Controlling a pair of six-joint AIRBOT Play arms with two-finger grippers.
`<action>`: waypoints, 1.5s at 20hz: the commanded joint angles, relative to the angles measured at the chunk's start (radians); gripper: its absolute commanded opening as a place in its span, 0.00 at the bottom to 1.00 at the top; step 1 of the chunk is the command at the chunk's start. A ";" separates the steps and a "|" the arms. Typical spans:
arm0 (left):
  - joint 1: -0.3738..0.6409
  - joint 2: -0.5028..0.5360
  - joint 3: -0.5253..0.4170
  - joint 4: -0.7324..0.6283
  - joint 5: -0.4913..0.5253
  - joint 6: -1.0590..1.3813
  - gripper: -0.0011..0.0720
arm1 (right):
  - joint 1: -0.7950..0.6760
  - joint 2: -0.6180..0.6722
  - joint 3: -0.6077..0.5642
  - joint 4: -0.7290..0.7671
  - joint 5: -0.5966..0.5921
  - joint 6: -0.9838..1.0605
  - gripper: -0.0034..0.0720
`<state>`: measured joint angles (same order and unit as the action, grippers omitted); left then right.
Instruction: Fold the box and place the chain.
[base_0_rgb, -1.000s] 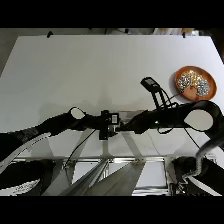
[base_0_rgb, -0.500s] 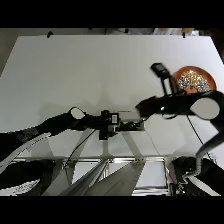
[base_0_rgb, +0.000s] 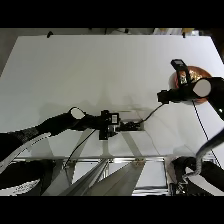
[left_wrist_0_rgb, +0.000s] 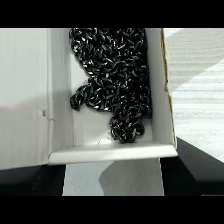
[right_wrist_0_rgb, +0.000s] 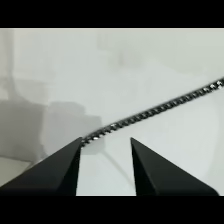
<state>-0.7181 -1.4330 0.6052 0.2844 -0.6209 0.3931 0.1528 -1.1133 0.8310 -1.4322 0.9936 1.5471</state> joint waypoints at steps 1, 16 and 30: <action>0.000 0.001 0.000 0.000 0.000 0.000 0.29 | -0.025 -0.128 0.001 -0.033 0.005 0.000 0.59; 0.000 0.001 0.000 0.000 0.000 0.000 0.29 | -0.025 -0.271 0.001 -0.030 -0.052 -0.002 0.21; 0.000 0.001 0.000 0.000 0.000 0.000 0.29 | 0.178 0.194 0.001 0.124 0.281 -0.056 0.07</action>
<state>-0.7181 -1.4330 0.6052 0.2844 -0.6212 0.3931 0.2661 -1.0466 0.8307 -1.3891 1.1950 1.4937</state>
